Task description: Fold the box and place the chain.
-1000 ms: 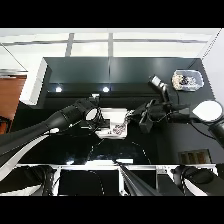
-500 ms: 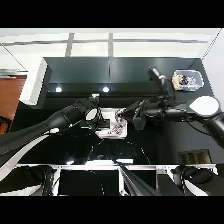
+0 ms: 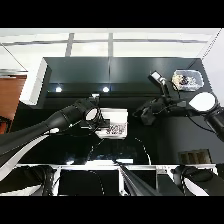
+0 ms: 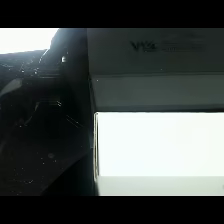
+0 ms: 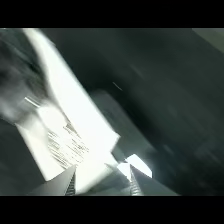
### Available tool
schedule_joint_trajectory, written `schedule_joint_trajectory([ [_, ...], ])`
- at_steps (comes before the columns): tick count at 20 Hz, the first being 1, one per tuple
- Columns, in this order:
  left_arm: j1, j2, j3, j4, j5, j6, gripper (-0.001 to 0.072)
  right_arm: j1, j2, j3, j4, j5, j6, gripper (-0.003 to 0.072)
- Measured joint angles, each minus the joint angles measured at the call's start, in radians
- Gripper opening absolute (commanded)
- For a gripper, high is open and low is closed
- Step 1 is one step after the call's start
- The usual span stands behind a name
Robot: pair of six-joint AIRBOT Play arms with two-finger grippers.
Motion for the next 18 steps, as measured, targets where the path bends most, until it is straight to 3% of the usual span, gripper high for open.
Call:
schedule_joint_trajectory([
  [5,0.0,0.0,0.0,0.0,0.0,0.0,0.0031,0.063,-0.026,-0.121,-0.106,-0.163,-0.18,0.0707],
  [6,0.0,0.0,0.0,0.0,0.0,0.0,0.0031,0.081,-0.034,-0.132,-0.108,-0.186,-0.256,0.0674],
  [7,0.0,0.0,0.0,0.0,0.0,0.0,0.0031,0.096,-0.043,-0.14,-0.092,-0.204,-0.337,0.0536],
  [8,0.0,0.0,0.0,0.0,0.0,0.0,0.0031,0.107,-0.052,-0.146,-0.063,-0.22,-0.421,0.0475],
  [12,0.0,0.0,0.0,0.0,0.0,0.0,0.0031,0.126,-0.078,-0.157,0.002,-0.235,-0.616,0.0474],
  [18,0.0,0.0,0.0,0.0,0.0,0.0,0.0031,0.135,-0.105,-0.161,0.034,-0.221,-0.705,0.0475],
])
